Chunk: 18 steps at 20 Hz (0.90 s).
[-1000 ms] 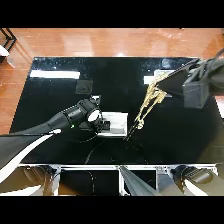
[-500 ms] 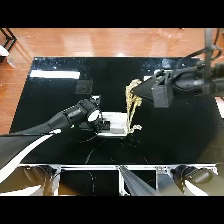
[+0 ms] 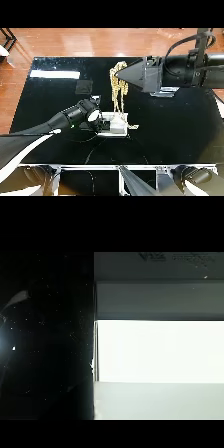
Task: Fold the box and place the chain.
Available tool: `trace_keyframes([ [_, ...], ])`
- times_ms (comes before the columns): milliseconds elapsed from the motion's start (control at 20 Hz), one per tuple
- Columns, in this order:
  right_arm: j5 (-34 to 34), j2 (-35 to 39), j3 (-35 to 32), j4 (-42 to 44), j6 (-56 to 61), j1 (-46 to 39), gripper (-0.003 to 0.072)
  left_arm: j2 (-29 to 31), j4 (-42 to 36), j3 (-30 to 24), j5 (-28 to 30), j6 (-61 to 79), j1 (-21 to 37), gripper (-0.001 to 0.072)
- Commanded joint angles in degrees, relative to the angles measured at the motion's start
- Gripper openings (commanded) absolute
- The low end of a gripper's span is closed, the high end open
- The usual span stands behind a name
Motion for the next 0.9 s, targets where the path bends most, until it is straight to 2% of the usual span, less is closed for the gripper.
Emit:
trace_keyframes([
  [0, 0.94, -0.04, -0.11, -1.25, -0.09, -0.50, 0.0019, 0.02, -0.04, 0.04, -0.02, 0.02, 0.04, 0.0023],
  [150, 8.00, -0.04, -2.47, -6.34, 2.78, -0.48, 0.0019, 0.02, -0.02, 0.04, -0.04, 0.02, 0.04, 0.0023],
  [250, 9.49, -0.04, -5.35, -9.68, 4.11, -0.48, 0.0020, 0.02, -0.02, 0.04, -0.04, 0.02, 0.04, 0.0023],
  [350, 8.74, -0.04, -7.37, -12.07, 4.48, -0.48, 0.0019, 0.02, -0.02, 0.04, -0.02, 0.02, 0.04, 0.0023],
  [650, 8.41, -0.09, -13.22, -12.15, 4.90, 0.28, 0.0019, 0.02, -0.02, 0.04, -0.04, 0.02, 0.04, 0.0023],
  [850, 1.44, -1.36, -19.12, -10.60, 5.01, 4.35, 0.0020, 0.02, 0.02, 0.04, 0.02, 0.02, 0.04, 0.0023],
])
